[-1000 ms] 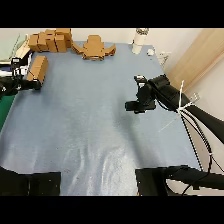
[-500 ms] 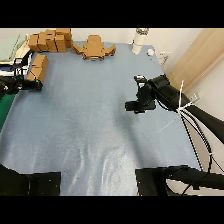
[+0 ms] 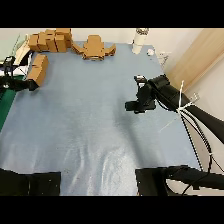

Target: Fold the box.

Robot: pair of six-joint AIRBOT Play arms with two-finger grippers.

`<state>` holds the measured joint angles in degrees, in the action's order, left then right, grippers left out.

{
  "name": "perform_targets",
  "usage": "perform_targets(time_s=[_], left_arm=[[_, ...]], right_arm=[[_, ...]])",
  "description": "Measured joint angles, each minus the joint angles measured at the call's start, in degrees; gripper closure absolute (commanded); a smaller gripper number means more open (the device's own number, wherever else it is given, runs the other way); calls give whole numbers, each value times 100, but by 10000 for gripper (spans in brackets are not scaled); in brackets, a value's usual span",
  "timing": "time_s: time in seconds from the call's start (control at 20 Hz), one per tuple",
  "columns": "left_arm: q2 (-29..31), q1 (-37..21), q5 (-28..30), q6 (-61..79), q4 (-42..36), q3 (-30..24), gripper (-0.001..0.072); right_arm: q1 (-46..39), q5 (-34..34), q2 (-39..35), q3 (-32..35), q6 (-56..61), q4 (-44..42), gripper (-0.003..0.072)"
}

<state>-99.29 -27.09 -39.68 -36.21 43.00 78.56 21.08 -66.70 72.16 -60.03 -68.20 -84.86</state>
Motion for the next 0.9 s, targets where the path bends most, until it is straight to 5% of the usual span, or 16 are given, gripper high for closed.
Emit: perform_targets(time_s=[0.05, 0.15, 0.45, 0.9], left_arm=[[98, -26, -323, -31, 13, 0, 128], [306, 17, -984, -81, -13, 0, 695], [822, 986, -2424, -444, -251, 33, 698], [931, 3512, -2734, -1904, 380, 317, 698]], right_arm=[[0, -2, 0, 0, 0, 0, 683], [0, -2, 0, 0, 0, 0, 683], [0, 0, 0, 0, 0, 0, 683], [0, -2, 0, 0, 0, 0, 683]])
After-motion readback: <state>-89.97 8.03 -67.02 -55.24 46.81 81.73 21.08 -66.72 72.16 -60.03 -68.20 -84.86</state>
